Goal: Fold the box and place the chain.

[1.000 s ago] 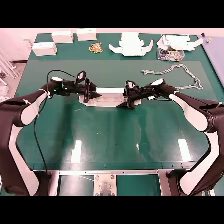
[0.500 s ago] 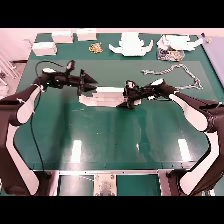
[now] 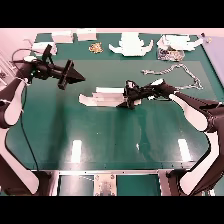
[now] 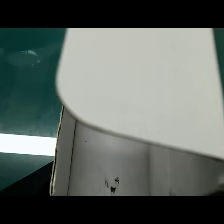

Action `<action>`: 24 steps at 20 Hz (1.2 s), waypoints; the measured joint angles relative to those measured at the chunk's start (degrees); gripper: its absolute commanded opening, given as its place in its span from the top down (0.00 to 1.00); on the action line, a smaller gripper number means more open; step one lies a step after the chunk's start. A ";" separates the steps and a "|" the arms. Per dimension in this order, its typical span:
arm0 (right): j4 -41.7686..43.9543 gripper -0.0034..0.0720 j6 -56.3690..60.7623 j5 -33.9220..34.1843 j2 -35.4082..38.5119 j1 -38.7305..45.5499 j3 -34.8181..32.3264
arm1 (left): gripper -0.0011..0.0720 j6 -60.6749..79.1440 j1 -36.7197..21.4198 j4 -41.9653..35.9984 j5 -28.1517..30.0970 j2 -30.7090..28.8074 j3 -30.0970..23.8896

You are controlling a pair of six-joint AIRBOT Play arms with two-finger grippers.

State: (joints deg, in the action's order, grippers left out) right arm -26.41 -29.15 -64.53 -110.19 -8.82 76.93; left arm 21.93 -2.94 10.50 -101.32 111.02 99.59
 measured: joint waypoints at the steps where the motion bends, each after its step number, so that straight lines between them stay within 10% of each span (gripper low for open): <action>1: 0.00 0.18 0.00 0.00 0.00 0.00 0.00 | 0.97 -0.59 -0.11 0.44 1.07 -2.19 -1.60; 12: 0.00 0.18 0.00 -0.02 0.00 0.00 0.00 | 0.96 8.81 4.90 1.11 29.03 -19.82 -33.24; 24: -0.02 0.18 -0.02 -0.04 0.00 0.00 0.00 | 0.96 13.90 12.13 -6.88 42.73 -15.41 -35.69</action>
State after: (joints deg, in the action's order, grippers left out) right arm -26.44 -29.17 -64.58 -110.19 -8.82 76.93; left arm 35.83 9.19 3.62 -58.59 95.61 63.90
